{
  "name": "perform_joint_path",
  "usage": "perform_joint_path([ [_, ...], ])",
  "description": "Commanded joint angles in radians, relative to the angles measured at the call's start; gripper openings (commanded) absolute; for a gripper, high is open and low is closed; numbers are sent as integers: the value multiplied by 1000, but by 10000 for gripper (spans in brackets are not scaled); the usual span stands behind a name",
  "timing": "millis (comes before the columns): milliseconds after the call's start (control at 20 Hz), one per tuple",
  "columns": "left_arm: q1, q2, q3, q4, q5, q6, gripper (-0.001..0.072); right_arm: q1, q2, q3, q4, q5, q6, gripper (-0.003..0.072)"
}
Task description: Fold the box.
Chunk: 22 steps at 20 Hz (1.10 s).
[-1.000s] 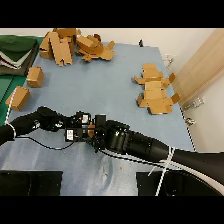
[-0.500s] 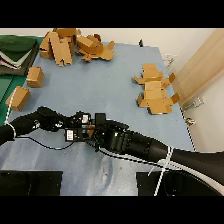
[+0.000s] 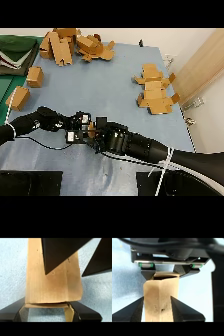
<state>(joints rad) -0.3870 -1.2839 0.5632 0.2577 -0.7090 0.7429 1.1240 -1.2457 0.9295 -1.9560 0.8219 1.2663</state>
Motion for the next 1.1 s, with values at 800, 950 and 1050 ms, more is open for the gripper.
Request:
perform_joint_path([
  [800, 0, 0, 1, 0, -1, 0, 381, -15, -43, 3, -117, -27, 43, 343],
  [950, 0, 0, 1, 0, 0, 0, 381, 10, -31, 11, -134, -7, 43, 284],
  [1050, 0, 0, 1, 0, 0, 0, 381, 11, -27, 11, -135, 0, 42, 199],
])
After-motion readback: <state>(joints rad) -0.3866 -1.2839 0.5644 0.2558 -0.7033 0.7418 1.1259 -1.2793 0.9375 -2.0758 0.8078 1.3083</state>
